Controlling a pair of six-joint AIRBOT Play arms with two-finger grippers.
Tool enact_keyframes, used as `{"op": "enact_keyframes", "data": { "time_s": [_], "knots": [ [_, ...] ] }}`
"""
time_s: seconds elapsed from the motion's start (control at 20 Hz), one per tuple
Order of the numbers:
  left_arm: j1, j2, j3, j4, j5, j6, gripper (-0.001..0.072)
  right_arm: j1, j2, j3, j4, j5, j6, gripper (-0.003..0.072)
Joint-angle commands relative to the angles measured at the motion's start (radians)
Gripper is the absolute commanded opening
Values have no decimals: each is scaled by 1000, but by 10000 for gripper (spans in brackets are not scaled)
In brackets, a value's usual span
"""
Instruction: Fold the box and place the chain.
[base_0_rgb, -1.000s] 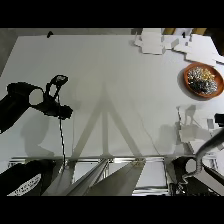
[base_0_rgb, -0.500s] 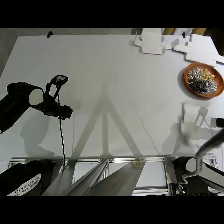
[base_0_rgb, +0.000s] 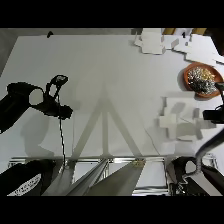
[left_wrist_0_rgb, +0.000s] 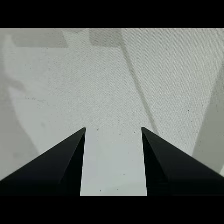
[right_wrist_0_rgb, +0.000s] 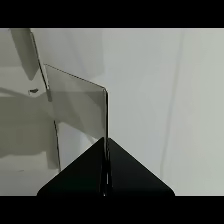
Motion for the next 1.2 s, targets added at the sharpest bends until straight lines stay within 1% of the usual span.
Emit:
{"op": "enact_keyframes", "data": {
  "time_s": [0.0, 0.1, 0.2, 0.35, 0.45, 0.55, 0.7, 0.8, 0.85, 0.9, 0.95, 1.0, 1.05, 1.1, 1.15],
  "knots": [
    [0, 0, 0, 0, 0, 0, 398, 166, 199, -59, 285, -53, 0, 14],
    [0, 0, 0, 0, 0, 0, 398, 245, 312, -154, 390, -144, 13, 14],
    [0, 0, 0, -2, 0, 0, 398, 322, 397, -258, 409, -222, 84, 14],
    [0, 0, 0, -2, 9, 0, 397, 405, 428, -355, 409, -267, 124, 14],
    [0, -1, 0, -5, 106, -1, 397, 444, 426, -382, 408, -285, 124, 14],
    [0, -1, 0, -6, 174, -12, 396, 467, 426, -384, 408, -287, 124, 15],
    [0, -7, 0, -11, 207, -14, 396, 475, 426, -384, 408, -290, 120, 15],
    [0, -19, 0, -48, 225, 39, 395, 475, 426, -384, 409, -294, 120, 15],
    [0, -31, 0, -98, 246, 105, 396, 475, 426, -384, 409, -295, 120, 15],
    [0, -48, 0, -209, 284, 224, 411, 475, 426, -384, 409, -295, 115, 15],
    [0, -70, 0, -387, 322, 407, 496, 475, 426, -384, 418, -294, 85, 15],
    [0, -103, 2, -627, 343, 630, 520, 475, 426, -384, 436, -294, 46, 15],
    [0, -146, 16, -832, 327, 818, 520, 475, 426, -384, 450, -295, 21, 15],
    [0, -207, 48, -1009, 265, 982, 520, 475, 426, -384, 459, -295, 6, 15],
    [-2, -274, 95, -1094, 180, 1078, 521, 475, 426, -384, 461, -294, 0, 15]
  ]
}}
